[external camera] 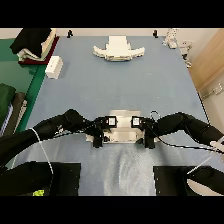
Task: Fold the box.
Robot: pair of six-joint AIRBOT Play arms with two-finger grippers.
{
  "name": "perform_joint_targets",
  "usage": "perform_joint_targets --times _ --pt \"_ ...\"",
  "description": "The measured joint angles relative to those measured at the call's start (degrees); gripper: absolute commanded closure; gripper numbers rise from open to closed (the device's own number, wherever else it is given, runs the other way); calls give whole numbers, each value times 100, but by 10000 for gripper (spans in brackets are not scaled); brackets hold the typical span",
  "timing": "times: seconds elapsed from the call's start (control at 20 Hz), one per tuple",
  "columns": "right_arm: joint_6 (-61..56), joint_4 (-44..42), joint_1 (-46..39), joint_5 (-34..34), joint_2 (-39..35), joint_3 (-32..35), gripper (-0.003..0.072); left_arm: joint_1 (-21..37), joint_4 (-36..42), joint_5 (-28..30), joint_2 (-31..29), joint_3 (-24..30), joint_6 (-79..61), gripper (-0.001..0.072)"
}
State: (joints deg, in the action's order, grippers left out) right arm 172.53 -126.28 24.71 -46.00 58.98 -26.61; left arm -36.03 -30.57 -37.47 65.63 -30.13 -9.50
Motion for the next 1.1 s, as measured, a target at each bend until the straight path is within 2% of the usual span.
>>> perform_joint_targets --times 0.3,0.35,0.4,0.45,0.55,0.8,0.95,1.1 --pt "0 -2 0 4 0 0 175 -4 44 0 11 2 0 283" --pt "0 -4 0 4 0 0 175 -4 46 0 11 2 4 369" --pt "-2 -4 0 4 0 0 175 -4 48 -2 11 2 13 563" --pt "-4 -17 0 11 0 0 175 -7 50 -7 11 2 50 680" --pt "-9 -37 11 9 2 0 175 -11 -144 -33 7 -15 282 696" --pt "-7 -24 7 11 0 0 175 9 -1513 -155 -245 -103 1871 697" --pt "-7 -17 7 11 0 0 174 39 -2243 -210 -737 -127 3029 697" --pt "-7 -15 7 9 0 0 175 306 -2769 -422 -1375 -136 4559 696"
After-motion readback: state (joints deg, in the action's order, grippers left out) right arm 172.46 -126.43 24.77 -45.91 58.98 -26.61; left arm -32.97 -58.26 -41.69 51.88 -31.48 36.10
